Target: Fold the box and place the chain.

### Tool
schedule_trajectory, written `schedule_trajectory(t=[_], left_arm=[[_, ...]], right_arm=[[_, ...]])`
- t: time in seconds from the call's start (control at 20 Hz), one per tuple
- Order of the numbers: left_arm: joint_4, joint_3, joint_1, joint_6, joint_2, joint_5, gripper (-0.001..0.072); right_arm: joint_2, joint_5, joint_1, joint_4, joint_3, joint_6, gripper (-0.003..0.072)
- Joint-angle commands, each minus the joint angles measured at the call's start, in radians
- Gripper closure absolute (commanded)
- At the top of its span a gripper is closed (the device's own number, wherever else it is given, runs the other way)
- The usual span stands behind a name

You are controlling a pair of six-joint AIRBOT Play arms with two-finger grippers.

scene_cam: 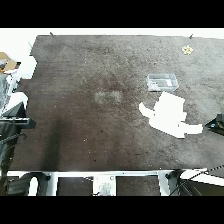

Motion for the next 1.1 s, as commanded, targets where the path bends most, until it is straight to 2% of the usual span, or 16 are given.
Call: schedule_trajectory(t=[0.0, 0.3, 0.5, 0.6, 0.65, 0.7, 0.75, 1.05], left_arm=[[0.0, 0.0, 0.0, 0.0, 0.0, 0.0, 0.07], [0.0, 0.0, 0.0, 0.0, 0.0, 0.0, 0.07], [0.0, 0.0, 0.0, 0.0, 0.0, 0.0, 0.07], [0.0, 0.0, 0.0, 0.0, 0.0, 0.0, 0.07], [0.0, 0.0, 0.0, 0.0, 0.0, 0.0, 0.07], [0.0, 0.0, 0.0, 0.0, 0.0, 0.0, 0.07], [0.0, 0.0, 0.0, 0.0, 0.0, 0.0, 0.07], [0.0, 0.0, 0.0, 0.0, 0.0, 0.0, 0.07]], right_arm=[[-0.097, 0.03, -0.003, 0.03, 0.006, -0.086, 0.0374], [-0.245, 0.03, -0.002, 0.181, 0.001, -0.177, 0.0375], [-0.283, 0.019, -0.003, 0.325, -0.105, -0.362, 0.0376], [-0.283, 0.012, -0.002, 0.344, -0.139, -0.399, 0.0377], [-0.283, 0.011, -0.003, 0.344, -0.143, -0.407, 0.0439], [-0.283, 0.012, -0.006, 0.345, -0.143, -0.409, 0.0584], [-0.283, 0.021, -0.014, 0.345, -0.143, -0.409, 0.0687], [-0.261, 0.143, -0.026, 0.349, -0.146, -0.434, 0.0687]])
